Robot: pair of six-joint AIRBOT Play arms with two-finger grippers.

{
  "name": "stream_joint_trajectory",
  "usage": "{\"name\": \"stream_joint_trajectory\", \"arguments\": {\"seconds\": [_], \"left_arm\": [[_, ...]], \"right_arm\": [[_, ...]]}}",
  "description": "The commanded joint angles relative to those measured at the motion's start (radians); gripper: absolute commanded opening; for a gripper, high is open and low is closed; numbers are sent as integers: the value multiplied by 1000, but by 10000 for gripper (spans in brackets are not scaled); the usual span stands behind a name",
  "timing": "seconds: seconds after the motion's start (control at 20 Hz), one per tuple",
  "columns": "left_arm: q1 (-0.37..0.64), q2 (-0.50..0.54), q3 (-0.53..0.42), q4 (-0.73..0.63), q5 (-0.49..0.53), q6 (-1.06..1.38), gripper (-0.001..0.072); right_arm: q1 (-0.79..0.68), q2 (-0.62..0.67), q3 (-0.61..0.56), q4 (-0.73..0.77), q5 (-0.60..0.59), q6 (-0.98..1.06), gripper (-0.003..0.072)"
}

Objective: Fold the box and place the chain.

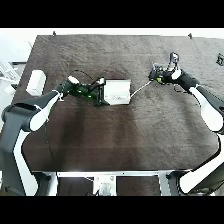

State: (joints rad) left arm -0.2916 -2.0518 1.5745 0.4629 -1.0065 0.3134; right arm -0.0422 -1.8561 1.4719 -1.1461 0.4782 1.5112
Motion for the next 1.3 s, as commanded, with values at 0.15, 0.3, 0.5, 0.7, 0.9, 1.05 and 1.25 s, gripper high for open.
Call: {"name": "stream_joint_trajectory", "arguments": {"seconds": [0.15, 0.3, 0.5, 0.7, 0.9, 1.05, 1.25], "left_arm": [[0, 0, 0, 0, 0, 1, 358], [0, 0, 0, 0, 0, 0, 358], [0, 0, 0, 0, 0, 0, 358], [0, 0, 0, 0, 0, 0, 358], [0, 0, 0, 0, 0, 0, 358], [0, 0, 0, 0, 0, 0, 359], [0, 0, 0, 0, 0, 0, 358]], "right_arm": [[-2, -35, 35, 99, 44, -106, 287], [-11, -50, 35, 96, 39, -106, 12], [-3, 28, 36, 99, 47, -106, 10], [68, 280, 36, 43, 36, -110, 10], [180, 551, 36, -88, 37, -109, 9], [276, 685, 35, -157, 48, -109, 9], [430, 785, 36, -248, 51, -109, 9]]}}
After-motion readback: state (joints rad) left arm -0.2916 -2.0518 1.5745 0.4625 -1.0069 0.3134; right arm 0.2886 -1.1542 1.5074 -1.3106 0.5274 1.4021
